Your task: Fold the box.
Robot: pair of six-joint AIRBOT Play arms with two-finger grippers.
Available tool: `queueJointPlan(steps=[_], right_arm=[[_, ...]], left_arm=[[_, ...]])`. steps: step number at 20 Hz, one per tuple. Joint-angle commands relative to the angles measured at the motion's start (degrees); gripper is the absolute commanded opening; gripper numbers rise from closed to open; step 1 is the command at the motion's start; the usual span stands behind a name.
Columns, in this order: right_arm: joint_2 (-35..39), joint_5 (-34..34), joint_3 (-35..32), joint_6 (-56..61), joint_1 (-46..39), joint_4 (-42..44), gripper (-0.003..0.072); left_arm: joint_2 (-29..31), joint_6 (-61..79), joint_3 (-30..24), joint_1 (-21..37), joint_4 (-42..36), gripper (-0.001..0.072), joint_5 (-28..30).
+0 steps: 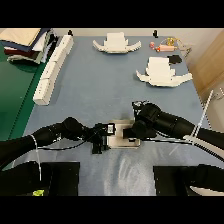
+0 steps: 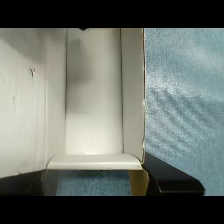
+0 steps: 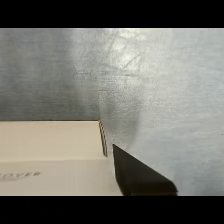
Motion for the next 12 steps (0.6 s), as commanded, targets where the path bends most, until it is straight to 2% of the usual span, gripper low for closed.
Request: queueJointPlan(steps=[1,5,7,8,9,12], right_arm=[[3.9,-4.0,0.6,-0.7,-0.1,0.1,0.0376],[11.1,-9.0,2.4,-0.9,-0.1,-2.3,0.0364],[14.7,-9.4,2.4,-2.3,-0.5,-3.6,0.0126],[15.8,-10.5,2.4,-3.6,-1.7,-4.4,0.0044],[16.3,-11.8,2.4,-5.5,-3.7,-4.5,0.0003],[15.6,-11.2,1.9,-14.5,-12.5,-2.1,0.0002]], left_arm=[[0.0,0.0,0.0,0.0,0.0,0.0522,0.1],[0.0,0.0,0.0,0.0,0.0,0.0522,0.1],[0.0,0.0,0.0,0.0,0.0,0.0522,0.1],[0.0,0.0,0.0,0.0,0.0,0.0522,0.1],[0.0,0.0,0.0,0.0,0.0,0.0522,0.1],[0.0,0.0,0.0,0.0,0.0,0.0522,0.1]])
